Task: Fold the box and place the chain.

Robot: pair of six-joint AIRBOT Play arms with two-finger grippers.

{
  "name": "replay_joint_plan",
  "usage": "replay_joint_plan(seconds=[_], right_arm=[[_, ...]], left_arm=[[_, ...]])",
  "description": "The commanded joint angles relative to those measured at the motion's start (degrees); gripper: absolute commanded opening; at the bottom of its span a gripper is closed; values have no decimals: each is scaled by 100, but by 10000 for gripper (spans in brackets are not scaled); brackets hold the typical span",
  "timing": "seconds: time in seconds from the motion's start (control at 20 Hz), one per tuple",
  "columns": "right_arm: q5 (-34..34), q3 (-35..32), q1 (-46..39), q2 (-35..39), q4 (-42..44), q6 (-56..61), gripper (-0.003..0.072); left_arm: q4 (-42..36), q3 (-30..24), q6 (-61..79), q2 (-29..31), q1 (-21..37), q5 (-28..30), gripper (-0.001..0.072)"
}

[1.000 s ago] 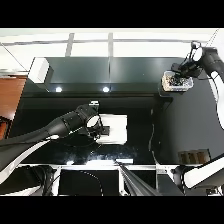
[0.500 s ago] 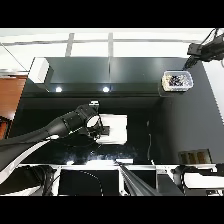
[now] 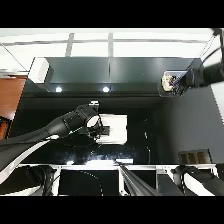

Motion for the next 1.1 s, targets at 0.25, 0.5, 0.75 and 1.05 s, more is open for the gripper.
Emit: replay_joint_plan(seconds=[0.25,0.5,0.75,1.05], right_arm=[[199,-2627,1126,1064,2538,-721,7],[-1637,-2857,2616,1012,2586,-15,7],[-2304,-2859,3235,658,2247,317,8],[-2903,-2859,3698,-286,2013,415,10]], left_arm=[[-2,2,2,0,4,2,25],[-2,2,2,0,4,2,25],[-2,2,2,0,4,2,25],[-2,2,2,0,4,0,25]])
